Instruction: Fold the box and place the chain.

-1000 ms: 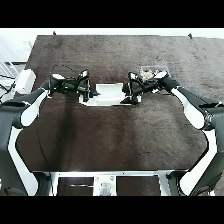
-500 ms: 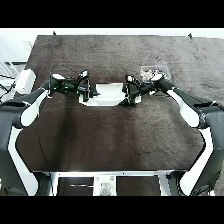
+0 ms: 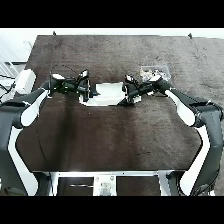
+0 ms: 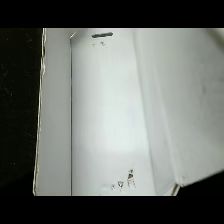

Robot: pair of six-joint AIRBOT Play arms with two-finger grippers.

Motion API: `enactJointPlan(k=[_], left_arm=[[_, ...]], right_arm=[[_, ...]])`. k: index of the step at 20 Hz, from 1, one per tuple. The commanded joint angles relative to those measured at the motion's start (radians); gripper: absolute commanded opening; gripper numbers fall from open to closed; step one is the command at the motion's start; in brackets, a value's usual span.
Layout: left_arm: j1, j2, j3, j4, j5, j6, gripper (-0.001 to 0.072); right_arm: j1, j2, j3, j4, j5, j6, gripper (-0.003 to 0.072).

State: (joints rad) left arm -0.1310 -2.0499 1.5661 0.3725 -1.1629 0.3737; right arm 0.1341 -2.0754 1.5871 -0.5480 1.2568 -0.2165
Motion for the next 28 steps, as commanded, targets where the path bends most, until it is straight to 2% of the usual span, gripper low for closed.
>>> enactJointPlan(k=[1,6,9,28], left_arm=[[0.0,0.0,0.0,0.0,0.0,0.0,0.0019],[0.0,0.0,0.0,0.0,0.0,0.0,0.0019],[0.0,0.0,0.0,0.0,0.0,0.0,0.0019],[0.0,0.0,0.0,0.0,0.0,0.0,0.0019]], right_arm=[[0.001,-0.003,0.002,0.002,0.0,-0.002,0.0671],[0.002,-0.004,0.007,-0.026,-0.014,-0.004,0.0647],[0.006,-0.004,0.007,-0.042,-0.012,-0.005,0.0582],[0.007,-0.004,0.011,-0.044,-0.007,-0.011,0.0581]])
